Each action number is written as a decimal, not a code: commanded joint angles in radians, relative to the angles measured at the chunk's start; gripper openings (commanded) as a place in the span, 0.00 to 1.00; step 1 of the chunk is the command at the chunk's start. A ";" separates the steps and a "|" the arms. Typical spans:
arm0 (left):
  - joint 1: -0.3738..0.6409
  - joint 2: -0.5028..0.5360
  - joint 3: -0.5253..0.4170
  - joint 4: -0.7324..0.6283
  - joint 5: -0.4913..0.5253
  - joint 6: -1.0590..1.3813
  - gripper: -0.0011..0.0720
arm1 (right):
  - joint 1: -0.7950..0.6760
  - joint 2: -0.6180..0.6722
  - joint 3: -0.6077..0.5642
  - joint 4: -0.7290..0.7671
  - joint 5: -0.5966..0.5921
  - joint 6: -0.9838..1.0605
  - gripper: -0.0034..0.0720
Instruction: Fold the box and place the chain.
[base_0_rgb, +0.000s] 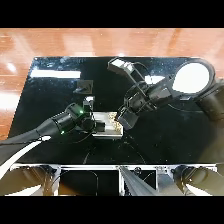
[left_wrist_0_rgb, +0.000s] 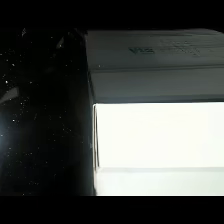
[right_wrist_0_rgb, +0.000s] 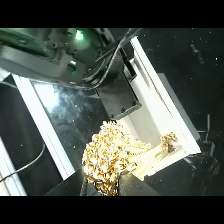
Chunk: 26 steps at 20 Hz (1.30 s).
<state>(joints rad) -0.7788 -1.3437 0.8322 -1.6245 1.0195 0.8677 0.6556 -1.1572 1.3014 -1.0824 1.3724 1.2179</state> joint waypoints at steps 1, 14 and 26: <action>0.000 0.001 0.001 0.000 0.001 0.000 0.04 | 0.001 -0.005 -0.053 -0.005 -0.095 0.000 0.10; 0.000 0.001 0.001 0.000 -0.001 0.000 0.04 | 0.001 -0.153 -0.073 -0.011 -0.106 0.001 0.11; 0.000 0.001 0.001 -0.008 -0.008 0.000 0.04 | -0.306 -0.001 -0.106 -0.144 0.177 0.038 0.78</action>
